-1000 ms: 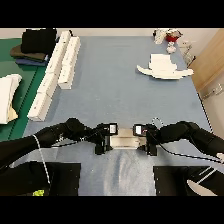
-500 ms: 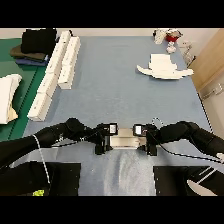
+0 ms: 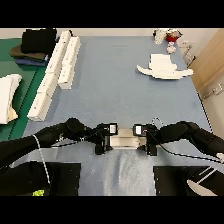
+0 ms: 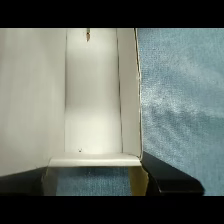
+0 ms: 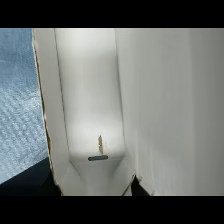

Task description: Fold the box.

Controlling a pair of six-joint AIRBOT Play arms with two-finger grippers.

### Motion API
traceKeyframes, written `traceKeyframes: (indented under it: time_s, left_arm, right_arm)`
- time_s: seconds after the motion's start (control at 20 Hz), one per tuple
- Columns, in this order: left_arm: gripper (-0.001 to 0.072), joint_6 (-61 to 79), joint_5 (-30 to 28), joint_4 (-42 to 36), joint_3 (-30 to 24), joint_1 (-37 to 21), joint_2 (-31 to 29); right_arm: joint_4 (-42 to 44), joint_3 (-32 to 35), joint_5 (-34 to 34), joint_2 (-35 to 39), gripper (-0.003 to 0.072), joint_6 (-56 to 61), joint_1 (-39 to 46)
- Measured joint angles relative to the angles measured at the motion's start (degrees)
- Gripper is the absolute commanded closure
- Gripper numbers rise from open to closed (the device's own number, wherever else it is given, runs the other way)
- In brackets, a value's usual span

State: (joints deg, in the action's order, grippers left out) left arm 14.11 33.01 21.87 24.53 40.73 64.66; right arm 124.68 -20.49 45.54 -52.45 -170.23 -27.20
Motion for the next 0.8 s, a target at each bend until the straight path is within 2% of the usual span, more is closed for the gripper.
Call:
traceKeyframes:
  time_s: [0.1, 0.15, 0.2, 0.4, 0.55, 0.8]
  left_arm:
    - [0.0198, 0.00, 0.00, 0.00, 0.00, 0.00, 0.00]
    - [0.0199, 0.00, 0.00, 0.00, 0.00, 0.00, 0.00]
    - [0.0199, -0.02, 0.04, 0.00, 0.00, 0.00, 0.00]
    - [0.0198, 0.00, 0.20, -0.02, 0.00, 0.04, 0.02]
    - [0.0199, -0.04, 0.04, -0.07, 0.00, 0.04, 0.02]
    - [0.0199, 0.07, 0.26, 0.07, 0.00, 0.04, 0.02]
  right_arm:
    - [0.00, 0.00, -0.02, 0.00, 0.0219, 0.00, 0.00]
    - [0.00, -0.02, 0.00, 0.02, 0.0145, 0.02, 0.00]
    - [-0.02, -0.04, 0.00, 0.09, -0.0021, 0.28, -0.02]
    - [-1.53, -0.83, 1.25, 2.10, -0.0033, 3.43, -0.04]
    - [-5.44, -2.34, 4.24, 5.46, -0.0033, 9.94, -0.07]
    - [-16.37, -5.62, 15.08, 12.46, -0.0022, 29.68, 0.00]
